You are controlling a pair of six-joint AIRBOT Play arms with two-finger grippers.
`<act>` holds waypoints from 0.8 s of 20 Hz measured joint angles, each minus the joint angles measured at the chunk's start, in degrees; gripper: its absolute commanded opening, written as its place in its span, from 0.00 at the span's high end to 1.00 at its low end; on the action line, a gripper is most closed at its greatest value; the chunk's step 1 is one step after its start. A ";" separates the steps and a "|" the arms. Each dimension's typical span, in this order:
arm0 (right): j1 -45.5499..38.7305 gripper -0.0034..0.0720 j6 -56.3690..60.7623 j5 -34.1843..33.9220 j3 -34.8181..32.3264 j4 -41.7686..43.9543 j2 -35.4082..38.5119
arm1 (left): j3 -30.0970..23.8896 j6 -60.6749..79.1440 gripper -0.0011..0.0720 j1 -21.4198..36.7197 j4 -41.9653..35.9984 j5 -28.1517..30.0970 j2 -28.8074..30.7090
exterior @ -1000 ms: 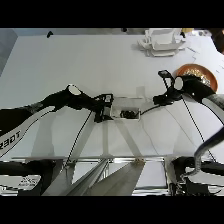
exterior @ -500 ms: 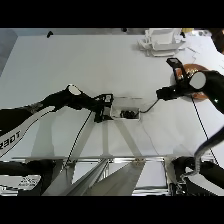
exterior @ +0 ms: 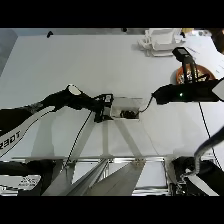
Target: Fold the box and place the chain.
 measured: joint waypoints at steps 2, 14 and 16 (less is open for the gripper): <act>4.26 0.93 -0.31 -0.31 0.00 0.83 0.70 | 0.00 0.00 0.64 0.00 0.00 0.00 0.00; 19.12 0.93 0.17 -14.12 0.00 2.21 0.52 | 0.00 0.00 0.64 0.00 0.00 0.00 0.00; 19.41 0.93 0.70 -14.78 0.00 1.38 -0.92 | 0.00 0.00 0.64 0.02 0.00 0.00 0.00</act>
